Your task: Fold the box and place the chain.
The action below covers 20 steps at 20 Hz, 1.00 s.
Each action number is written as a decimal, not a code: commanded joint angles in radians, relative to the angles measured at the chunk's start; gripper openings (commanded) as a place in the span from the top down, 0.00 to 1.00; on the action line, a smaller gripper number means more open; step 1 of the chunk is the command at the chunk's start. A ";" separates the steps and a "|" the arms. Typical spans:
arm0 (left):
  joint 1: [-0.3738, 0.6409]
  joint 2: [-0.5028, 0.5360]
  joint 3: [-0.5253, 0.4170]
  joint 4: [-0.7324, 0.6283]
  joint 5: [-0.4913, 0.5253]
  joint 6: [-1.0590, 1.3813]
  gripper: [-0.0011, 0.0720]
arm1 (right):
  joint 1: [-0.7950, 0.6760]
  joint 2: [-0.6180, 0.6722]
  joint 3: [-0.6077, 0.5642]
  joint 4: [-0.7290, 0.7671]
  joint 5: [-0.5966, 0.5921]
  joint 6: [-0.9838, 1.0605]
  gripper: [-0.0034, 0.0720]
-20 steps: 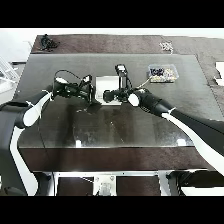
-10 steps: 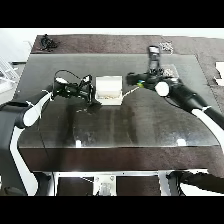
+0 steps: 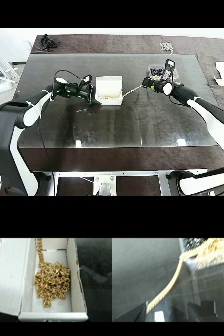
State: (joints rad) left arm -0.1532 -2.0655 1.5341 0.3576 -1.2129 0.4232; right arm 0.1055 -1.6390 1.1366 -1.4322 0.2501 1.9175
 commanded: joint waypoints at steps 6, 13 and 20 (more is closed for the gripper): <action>0.000 0.001 0.000 0.000 0.000 0.000 0.27 | -0.021 -0.191 0.209 0.031 -0.022 0.001 0.30; 0.000 0.000 0.000 0.000 0.000 0.000 0.27 | -0.015 -0.157 0.219 0.024 0.029 0.000 0.94; 0.000 0.000 0.000 0.000 0.000 0.000 0.27 | 0.111 0.270 0.222 -0.129 0.069 -0.045 0.95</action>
